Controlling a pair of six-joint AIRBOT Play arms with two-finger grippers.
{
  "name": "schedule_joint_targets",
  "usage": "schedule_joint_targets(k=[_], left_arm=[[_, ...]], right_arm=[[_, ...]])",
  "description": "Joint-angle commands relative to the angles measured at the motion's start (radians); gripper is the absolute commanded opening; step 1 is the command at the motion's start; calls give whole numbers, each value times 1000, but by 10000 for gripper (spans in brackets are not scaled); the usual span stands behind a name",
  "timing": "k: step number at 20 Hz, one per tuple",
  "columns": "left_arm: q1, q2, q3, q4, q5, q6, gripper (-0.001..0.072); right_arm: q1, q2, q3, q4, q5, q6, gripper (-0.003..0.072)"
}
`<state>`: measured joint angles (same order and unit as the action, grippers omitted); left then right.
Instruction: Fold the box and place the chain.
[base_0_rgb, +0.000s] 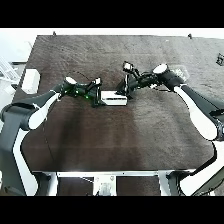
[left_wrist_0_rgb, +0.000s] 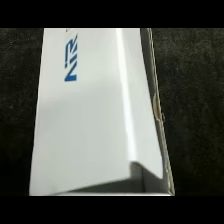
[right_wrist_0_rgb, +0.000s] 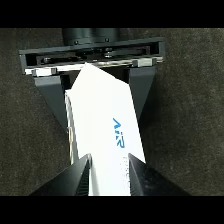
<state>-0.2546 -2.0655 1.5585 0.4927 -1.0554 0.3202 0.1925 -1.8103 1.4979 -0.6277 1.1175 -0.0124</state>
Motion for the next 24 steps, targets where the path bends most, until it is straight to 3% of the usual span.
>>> schedule_joint_targets(k=[1,15,18,21,22,24], left_arm=[[1,1,1,0,0,1,483],[1,1,1,0,0,1,483],[1,1,1,0,0,1,482],[1,1,1,0,0,1,482],[1,1,1,0,0,1,482],[1,1,1,0,0,1,483]], right_arm=[[6,-1,-10,-1,-5,1,275],[35,-1,-104,33,10,4,286],[35,0,-103,60,9,2,390],[35,1,-92,103,9,0,385],[34,2,-85,122,9,0,352],[27,2,-74,159,5,0,181]])
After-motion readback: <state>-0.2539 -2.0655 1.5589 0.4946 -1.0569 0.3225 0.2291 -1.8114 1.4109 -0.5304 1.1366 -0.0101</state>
